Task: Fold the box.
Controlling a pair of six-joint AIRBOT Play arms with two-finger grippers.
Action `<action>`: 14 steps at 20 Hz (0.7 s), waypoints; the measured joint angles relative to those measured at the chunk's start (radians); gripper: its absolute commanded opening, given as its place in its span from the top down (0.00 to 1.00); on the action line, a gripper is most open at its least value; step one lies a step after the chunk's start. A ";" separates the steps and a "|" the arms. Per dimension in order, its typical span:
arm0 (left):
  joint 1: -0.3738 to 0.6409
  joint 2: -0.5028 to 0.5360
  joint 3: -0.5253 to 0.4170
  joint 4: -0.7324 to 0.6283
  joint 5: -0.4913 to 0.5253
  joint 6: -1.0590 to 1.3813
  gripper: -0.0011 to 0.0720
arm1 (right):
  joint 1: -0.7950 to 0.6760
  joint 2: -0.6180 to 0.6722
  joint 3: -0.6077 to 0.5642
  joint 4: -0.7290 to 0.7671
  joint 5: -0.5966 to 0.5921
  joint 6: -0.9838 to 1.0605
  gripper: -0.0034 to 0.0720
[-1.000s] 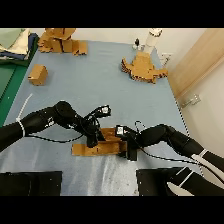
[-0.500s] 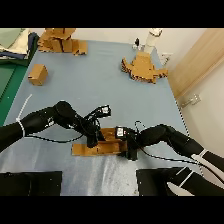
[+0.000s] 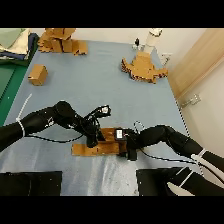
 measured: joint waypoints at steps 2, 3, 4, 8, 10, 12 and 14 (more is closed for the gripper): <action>0.000 0.000 0.000 0.000 0.000 0.000 0.97 | 0.002 -0.013 0.000 0.002 0.002 -0.002 0.06; 0.000 0.000 0.000 0.000 0.000 0.000 0.97 | 0.003 -0.019 0.000 0.002 0.005 -0.002 0.06; 0.000 0.000 0.000 0.000 0.000 0.000 0.97 | 0.004 -0.023 0.000 0.002 0.008 -0.002 0.06; 0.000 0.000 0.000 0.000 0.000 0.000 0.97 | 0.005 -0.029 0.000 0.003 0.016 -0.002 0.06; 0.000 0.000 0.000 0.000 0.000 0.000 0.97 | 0.005 -0.028 0.000 0.003 0.016 -0.002 0.06; 0.000 0.000 0.000 0.000 0.000 0.000 0.97 | 0.005 -0.016 0.001 0.004 0.014 -0.002 0.06; 0.000 0.000 0.000 0.000 0.000 0.000 0.97 | 0.005 0.004 0.001 0.006 0.005 -0.002 0.06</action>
